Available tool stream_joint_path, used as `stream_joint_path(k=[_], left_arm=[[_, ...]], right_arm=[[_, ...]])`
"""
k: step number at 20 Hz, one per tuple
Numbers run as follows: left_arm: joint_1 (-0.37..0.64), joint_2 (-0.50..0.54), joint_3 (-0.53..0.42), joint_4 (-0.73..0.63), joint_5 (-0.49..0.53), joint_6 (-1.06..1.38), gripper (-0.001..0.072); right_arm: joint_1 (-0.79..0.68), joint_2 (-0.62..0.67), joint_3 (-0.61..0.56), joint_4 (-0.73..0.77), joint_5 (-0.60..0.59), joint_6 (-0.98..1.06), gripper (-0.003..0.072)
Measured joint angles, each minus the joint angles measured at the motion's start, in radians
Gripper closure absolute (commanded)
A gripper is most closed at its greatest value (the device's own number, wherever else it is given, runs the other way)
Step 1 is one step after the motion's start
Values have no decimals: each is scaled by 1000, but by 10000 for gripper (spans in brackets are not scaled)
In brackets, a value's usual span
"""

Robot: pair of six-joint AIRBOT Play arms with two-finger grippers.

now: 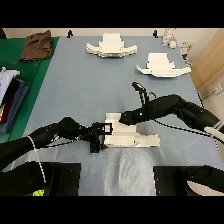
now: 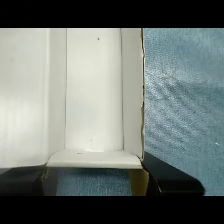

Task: Fold the box.

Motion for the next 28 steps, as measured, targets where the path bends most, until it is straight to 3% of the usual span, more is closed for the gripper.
stream_joint_path(k=[6, 14, 22, 28], left_arm=[[0, 0, 0, 0, 0, 0, 332], [0, 0, 0, 0, 0, -1, 332], [0, 0, 0, 0, 0, 1, 332], [0, 0, 0, 0, 0, 1, 332]], right_arm=[[-4, -130, 29, -33, -11, -30, 686], [-4, -192, 33, -42, -16, -55, 686], [-5, -169, 33, -44, -18, -87, 686], [-4, -58, 32, -56, -35, -187, 686]])
